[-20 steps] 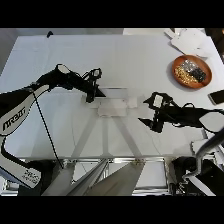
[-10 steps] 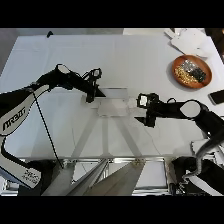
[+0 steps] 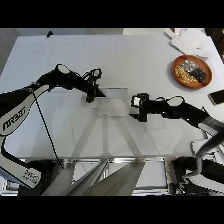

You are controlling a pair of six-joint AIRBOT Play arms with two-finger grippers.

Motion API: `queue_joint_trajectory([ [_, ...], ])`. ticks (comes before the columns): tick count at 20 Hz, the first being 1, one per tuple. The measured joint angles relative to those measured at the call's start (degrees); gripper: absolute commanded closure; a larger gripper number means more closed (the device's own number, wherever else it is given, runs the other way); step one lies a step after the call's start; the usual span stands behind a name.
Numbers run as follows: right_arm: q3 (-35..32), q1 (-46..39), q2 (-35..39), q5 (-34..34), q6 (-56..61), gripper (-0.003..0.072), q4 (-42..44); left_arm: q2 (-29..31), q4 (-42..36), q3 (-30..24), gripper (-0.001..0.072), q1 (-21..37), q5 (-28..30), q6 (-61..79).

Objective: Fold the box and place the chain.

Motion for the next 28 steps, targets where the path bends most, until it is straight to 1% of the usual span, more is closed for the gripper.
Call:
queue_joint_trajectory([
  [3,0.0,0.0,-2.9,1.5,-6.5,-0.001,6.6,0.0,0.0,0.0,0.0701,0.0,0.0,0.0],
  [6,0.0,-0.1,-4.0,2.3,-9.8,-0.001,11.8,0.0,0.0,0.0,0.0701,0.0,0.0,0.0],
  [10,0.0,0.0,-4.6,2.9,-11.0,-0.001,16.8,0.0,0.0,0.0,0.0701,0.0,0.0,0.0],
  [12,0.0,0.0,-4.6,2.9,-9.5,-0.001,18.0,0.0,0.0,0.0,0.0701,0.0,0.0,0.0],
  [15,0.0,0.0,-4.1,2.9,-4.3,-0.001,17.4,0.0,0.0,0.0,0.0701,0.0,0.0,0.0],
  [18,0.0,0.0,-3.5,2.8,2.6,-0.0009,13.9,0.0,0.0,0.0,0.0701,0.0,0.0,0.0],
  [22,0.0,0.0,-3.2,2.1,10.9,-0.0009,11.3,0.0,0.0,0.0,0.0701,0.0,0.0,0.0],
  [28,1.7,0.0,-3.2,-0.5,15.8,-0.0009,10.3,0.0,0.0,0.0,0.0701,0.0,0.0,0.0],
])
